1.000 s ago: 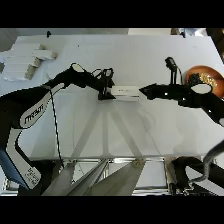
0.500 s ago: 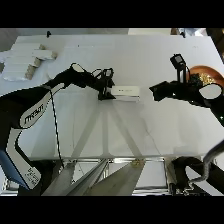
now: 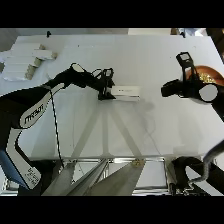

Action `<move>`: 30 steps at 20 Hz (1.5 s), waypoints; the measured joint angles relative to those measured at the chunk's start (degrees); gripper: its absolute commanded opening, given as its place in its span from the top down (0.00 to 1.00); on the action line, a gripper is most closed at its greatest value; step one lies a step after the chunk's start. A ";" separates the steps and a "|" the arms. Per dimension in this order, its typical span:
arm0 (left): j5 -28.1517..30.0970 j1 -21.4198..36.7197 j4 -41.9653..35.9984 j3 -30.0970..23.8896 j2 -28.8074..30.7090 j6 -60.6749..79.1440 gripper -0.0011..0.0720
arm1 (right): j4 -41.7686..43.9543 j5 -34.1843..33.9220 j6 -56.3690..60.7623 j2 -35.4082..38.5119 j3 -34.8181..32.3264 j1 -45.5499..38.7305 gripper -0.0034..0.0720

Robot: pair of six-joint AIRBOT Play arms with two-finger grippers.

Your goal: Fold the box and place the chain.

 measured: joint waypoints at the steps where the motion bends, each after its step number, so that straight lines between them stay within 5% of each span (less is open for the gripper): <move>1: 0.00 0.02 0.02 -0.02 0.00 0.00 0.44 | -3.39 0.26 3.28 0.00 0.37 0.00 0.94; 7: -0.02 0.00 0.02 -0.02 0.00 -0.02 0.44 | -12.20 1.44 12.04 0.00 1.25 0.00 0.94; 20: -0.26 0.22 1.05 -0.02 0.76 -1.09 0.44 | -14.10 1.33 13.94 0.00 1.36 0.00 0.94; 30: -1.22 0.31 5.46 -0.02 13.35 -18.16 0.44 | -14.16 1.33 14.01 0.00 1.36 0.00 0.94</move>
